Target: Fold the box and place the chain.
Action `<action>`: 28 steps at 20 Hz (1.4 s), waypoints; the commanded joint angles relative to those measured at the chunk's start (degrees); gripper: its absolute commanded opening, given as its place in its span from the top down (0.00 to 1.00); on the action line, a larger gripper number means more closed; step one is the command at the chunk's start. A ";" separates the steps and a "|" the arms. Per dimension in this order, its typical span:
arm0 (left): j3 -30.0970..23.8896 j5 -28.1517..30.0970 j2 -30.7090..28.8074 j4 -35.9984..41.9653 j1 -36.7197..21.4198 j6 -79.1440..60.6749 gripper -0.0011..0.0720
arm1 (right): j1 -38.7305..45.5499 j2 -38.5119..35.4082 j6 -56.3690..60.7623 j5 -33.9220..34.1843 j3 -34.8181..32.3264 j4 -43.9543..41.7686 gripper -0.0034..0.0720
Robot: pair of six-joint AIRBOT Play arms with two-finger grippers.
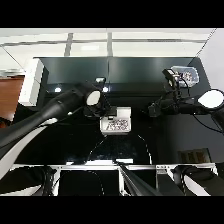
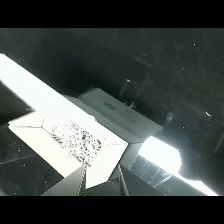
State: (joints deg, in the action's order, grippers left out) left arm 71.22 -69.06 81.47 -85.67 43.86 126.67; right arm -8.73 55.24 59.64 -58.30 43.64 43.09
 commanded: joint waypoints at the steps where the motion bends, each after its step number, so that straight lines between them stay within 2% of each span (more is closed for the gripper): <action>1: -2.60 -5.18 -8.52 -8.24 -2.03 -6.49 0.17 | 0.04 0.04 0.17 -0.24 -0.02 0.07 0.63; 3: -8.70 -4.24 -14.40 -7.52 -8.81 -9.60 0.17 | 0.04 0.04 0.26 -0.24 -0.02 0.09 0.63; 5: -16.33 -0.35 -19.61 -1.51 -18.56 -14.58 0.17 | 0.04 0.04 1.03 -0.20 -0.02 0.11 0.63; 6: -20.24 2.27 -21.49 4.83 -23.61 -19.71 0.17 | 0.04 0.04 1.33 -0.22 -0.02 0.11 0.63; 7: -24.30 4.42 -22.69 14.88 -28.70 -29.90 0.17 | 0.04 0.04 1.46 -0.22 -0.02 0.11 0.63; 9: -30.93 1.99 -22.25 37.62 -35.36 -59.82 0.17 | 0.04 0.04 1.46 -0.22 -0.02 0.11 0.63; 10: -33.57 -0.94 -21.62 45.09 -36.79 -75.38 0.17 | 0.04 0.04 1.46 -0.22 -0.02 0.11 0.63; 12: -37.11 -1.51 -20.72 49.62 -36.54 -94.01 0.13 | 0.04 0.04 1.46 -0.24 -0.02 0.11 0.63; 13: -38.32 -0.11 -20.35 49.92 -35.76 -101.85 0.01 | 0.04 0.04 1.46 -0.20 -0.02 0.11 0.63; 18: -39.76 12.57 -19.26 49.94 -27.12 -131.60 0.01 | 0.04 0.04 1.46 -0.17 -0.02 0.09 0.63; 20: -39.21 16.52 -16.57 49.94 -24.55 -136.58 0.01 | 0.04 0.04 1.46 -0.17 -0.02 0.09 0.63; 24: -35.63 16.41 -8.33 50.07 -24.20 -138.57 0.01 | 0.04 0.04 1.49 -0.17 -0.02 0.09 0.63; 28: -33.86 17.94 -4.42 52.04 -24.20 -138.22 0.01 | 0.04 0.04 1.46 -0.20 -0.02 0.07 0.63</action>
